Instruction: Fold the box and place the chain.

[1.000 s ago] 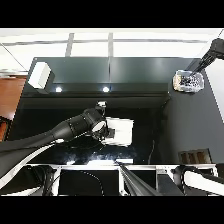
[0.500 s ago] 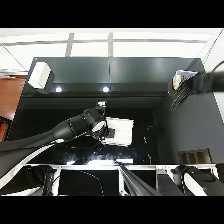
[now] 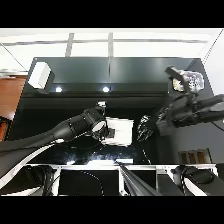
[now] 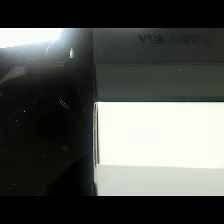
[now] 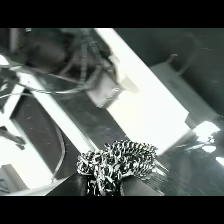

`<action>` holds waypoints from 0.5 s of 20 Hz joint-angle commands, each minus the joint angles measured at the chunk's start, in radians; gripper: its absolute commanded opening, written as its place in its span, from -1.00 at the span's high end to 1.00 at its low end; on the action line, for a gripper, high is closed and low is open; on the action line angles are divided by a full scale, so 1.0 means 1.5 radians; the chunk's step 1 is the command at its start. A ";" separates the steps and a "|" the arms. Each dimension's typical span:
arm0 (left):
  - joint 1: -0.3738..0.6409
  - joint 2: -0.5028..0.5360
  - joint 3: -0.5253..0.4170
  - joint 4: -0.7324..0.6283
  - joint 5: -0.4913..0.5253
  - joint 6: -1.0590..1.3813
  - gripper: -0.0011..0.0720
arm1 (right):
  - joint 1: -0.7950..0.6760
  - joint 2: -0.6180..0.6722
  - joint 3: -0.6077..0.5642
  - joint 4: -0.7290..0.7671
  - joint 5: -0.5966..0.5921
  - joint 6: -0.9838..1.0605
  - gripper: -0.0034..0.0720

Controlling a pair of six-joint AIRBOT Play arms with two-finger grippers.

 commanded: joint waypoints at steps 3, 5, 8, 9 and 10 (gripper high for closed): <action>0.000 0.000 0.000 0.000 0.002 0.000 0.89 | 0.116 -0.069 -0.011 0.019 -0.123 0.013 0.80; 0.000 0.000 0.000 0.000 0.008 0.000 0.89 | 0.127 -0.094 -0.011 0.002 -0.146 0.013 0.80; 0.000 0.000 0.000 -0.001 0.025 0.000 0.89 | 0.127 -0.117 -0.012 -0.012 -0.152 0.012 0.80; 0.000 0.000 0.000 -0.001 0.025 0.000 0.89 | 0.129 -0.119 -0.016 -0.019 -0.154 0.013 0.80; 0.000 0.000 0.000 0.000 0.025 0.000 0.89 | 0.130 -0.120 -0.022 -0.025 -0.157 0.013 0.80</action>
